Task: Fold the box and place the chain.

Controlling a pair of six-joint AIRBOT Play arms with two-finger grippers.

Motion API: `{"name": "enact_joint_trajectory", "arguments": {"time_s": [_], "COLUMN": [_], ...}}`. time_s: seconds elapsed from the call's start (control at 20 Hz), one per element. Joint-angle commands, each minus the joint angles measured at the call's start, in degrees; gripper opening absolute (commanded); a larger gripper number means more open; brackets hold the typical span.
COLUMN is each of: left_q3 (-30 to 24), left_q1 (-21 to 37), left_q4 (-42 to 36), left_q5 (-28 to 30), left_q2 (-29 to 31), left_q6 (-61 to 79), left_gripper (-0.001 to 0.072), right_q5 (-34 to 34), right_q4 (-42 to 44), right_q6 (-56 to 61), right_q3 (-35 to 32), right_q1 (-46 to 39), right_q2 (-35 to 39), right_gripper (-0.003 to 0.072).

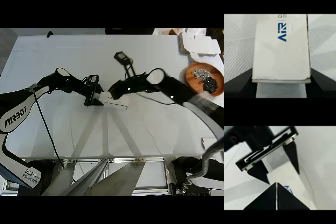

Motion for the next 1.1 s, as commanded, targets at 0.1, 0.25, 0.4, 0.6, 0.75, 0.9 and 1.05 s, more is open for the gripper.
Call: {"name": "enact_joint_trajectory", "arguments": {"time_s": [0.1,0.25,0.4,0.6,0.75,0.9,1.05], "left_q3": [0.00,0.00,0.00,0.00,0.00,0.00,0.00], "left_q1": [0.02,0.02,0.02,0.02,0.02,0.02,0.02], "left_q4": [0.07,0.07,0.07,0.07,0.07,0.07,0.07], "left_q5": [-0.04,-0.04,-0.04,-0.04,-0.04,-0.04,-0.04], "left_q2": [-0.02,-0.02,-0.02,-0.02,-0.02,-0.02,-0.02], "left_q6": [0.13,0.13,0.13,0.13,0.13,0.13,0.13], "left_gripper": [0.0347,0.0347,0.0347,0.0347,0.0347,0.0347,0.0347], "right_q5": [12.26,11.61,6.03,3.06,3.02,2.97,2.69], "right_q4": [-4.50,-1.29,8.17,12.94,11.82,7.52,8.20], "right_q6": [0.28,1.49,1.31,1.07,1.07,1.55,1.55], "right_q3": [-0.87,-5.25,-12.11,-15.58,-15.58,-15.58,-15.56], "right_q1": [-7.74,-9.27,-9.27,-8.28,-5.25,-4.52,-4.94], "right_q2": [6.32,6.21,5.95,1.88,-1.75,-2.51,-1.88], "right_gripper": [0.0012,0.0010,0.0008,0.0008,0.0008,0.0011,0.0011]}}
